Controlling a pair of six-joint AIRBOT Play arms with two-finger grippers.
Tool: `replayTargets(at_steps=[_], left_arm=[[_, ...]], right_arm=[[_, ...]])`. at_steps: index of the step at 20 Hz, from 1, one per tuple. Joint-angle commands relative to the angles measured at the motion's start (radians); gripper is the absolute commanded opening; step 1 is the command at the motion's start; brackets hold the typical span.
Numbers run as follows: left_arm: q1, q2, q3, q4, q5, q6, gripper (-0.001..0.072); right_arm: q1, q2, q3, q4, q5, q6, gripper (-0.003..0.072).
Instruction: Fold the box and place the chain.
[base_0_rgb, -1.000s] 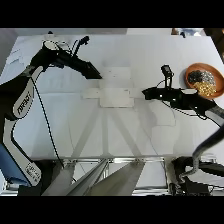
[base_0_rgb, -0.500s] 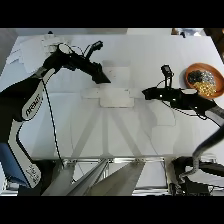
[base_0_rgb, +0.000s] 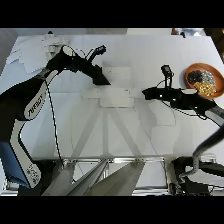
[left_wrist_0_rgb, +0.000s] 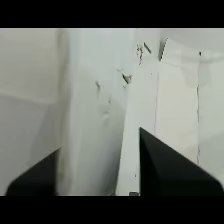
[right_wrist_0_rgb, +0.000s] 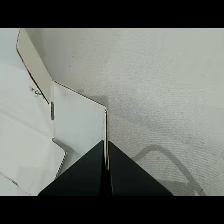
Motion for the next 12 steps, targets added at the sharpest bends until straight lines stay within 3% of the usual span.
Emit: replayTargets(at_steps=[1, 2, 4, 12], left_arm=[[-0.001, -0.013, 0.001, -0.043, -0.003, 0.026, 0.0136], [0.000, -0.016, 0.001, -0.042, -0.003, 0.025, 0.0119], [-0.001, -0.021, 0.001, -0.039, -0.003, 0.027, 0.0011], [0.000, -0.023, 0.001, -0.040, -0.004, 0.029, 0.0016]], right_arm=[[0.000, 0.001, 0.000, 0.000, 0.000, 0.000, 0.0014], [0.000, 0.001, 0.000, 0.000, 0.000, 0.000, 0.0014], [0.001, 0.001, -0.001, 0.000, 0.000, 0.000, 0.0014], [0.000, 0.001, 0.000, 0.000, 0.000, 0.000, 0.0014]])
